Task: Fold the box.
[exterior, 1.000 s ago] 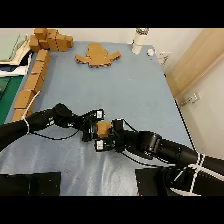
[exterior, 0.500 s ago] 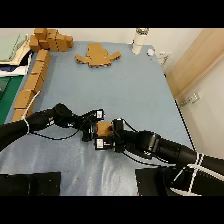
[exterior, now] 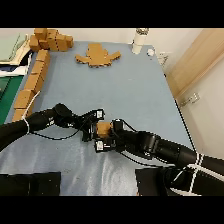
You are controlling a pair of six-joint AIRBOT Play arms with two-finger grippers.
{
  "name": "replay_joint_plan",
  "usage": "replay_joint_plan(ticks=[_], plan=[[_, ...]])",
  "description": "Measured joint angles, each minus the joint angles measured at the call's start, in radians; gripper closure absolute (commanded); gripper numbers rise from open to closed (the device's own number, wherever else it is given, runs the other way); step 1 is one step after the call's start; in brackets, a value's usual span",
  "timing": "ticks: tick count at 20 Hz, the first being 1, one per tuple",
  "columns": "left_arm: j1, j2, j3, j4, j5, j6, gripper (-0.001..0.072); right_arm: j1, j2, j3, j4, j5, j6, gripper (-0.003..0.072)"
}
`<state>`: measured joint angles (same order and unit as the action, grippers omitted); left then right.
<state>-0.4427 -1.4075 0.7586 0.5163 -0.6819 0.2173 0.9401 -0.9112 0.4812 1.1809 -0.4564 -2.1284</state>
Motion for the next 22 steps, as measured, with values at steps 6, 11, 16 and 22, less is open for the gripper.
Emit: replay_joint_plan(ticks=[6,11,16,22], plan=[[0.000,0.000,0.000,0.000,0.000,0.000,0.0249,0.002,0.041,-0.001,-0.011,-0.003,0.000,0.0544],[0.000,0.000,0.000,0.000,0.000,0.002,0.0249,0.002,0.078,0.001,-0.017,0.000,0.000,0.0543],[0.000,0.000,0.000,0.001,0.000,0.003,0.0249,0.002,0.091,0.001,-0.017,0.003,0.000,0.0544],[0.000,0.000,0.000,0.001,0.000,0.003,0.0249,0.002,0.082,0.001,-0.014,0.003,0.000,0.0548]])
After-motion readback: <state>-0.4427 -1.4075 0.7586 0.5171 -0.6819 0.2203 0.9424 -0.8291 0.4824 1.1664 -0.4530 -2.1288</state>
